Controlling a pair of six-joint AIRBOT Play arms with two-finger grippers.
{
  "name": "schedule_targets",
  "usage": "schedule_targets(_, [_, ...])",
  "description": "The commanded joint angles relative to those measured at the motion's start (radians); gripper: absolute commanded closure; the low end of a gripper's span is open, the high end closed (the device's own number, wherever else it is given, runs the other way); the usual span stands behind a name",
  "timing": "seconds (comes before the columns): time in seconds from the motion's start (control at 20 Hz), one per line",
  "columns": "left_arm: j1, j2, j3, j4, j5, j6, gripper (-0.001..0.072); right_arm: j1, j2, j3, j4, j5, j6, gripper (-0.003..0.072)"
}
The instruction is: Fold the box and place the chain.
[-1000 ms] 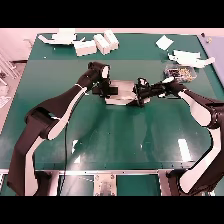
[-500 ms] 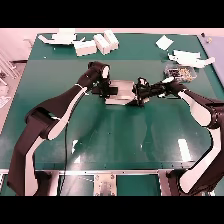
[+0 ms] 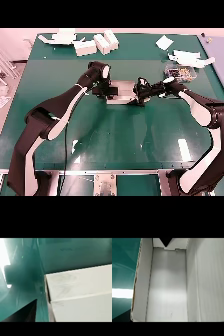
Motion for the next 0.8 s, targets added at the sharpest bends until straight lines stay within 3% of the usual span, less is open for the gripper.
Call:
schedule_targets(0.0, [0.001,0.0,0.001,-0.019,0.002,0.0,0.0305,0.001,0.0,0.0,0.001,0.003,0.002,0.0123])
schedule_targets(0.3, [0.001,0.001,0.003,-0.038,0.005,0.003,0.0309,0.001,0.0,0.0,0.001,0.003,0.002,0.0123])
schedule_targets(0.4, [0.001,0.001,0.003,-0.038,0.011,0.004,0.0533,0.001,0.0,0.0,0.001,0.003,0.002,0.0123])
schedule_targets(0.7, [0.0,0.001,0.003,-0.038,0.023,0.004,0.0528,0.001,0.0,0.0,0.001,0.003,0.002,0.0123])
schedule_targets(0.75, [0.0,0.0,0.003,-0.036,0.022,0.003,0.0566,0.001,0.0,0.0,0.001,0.003,0.002,0.0123])
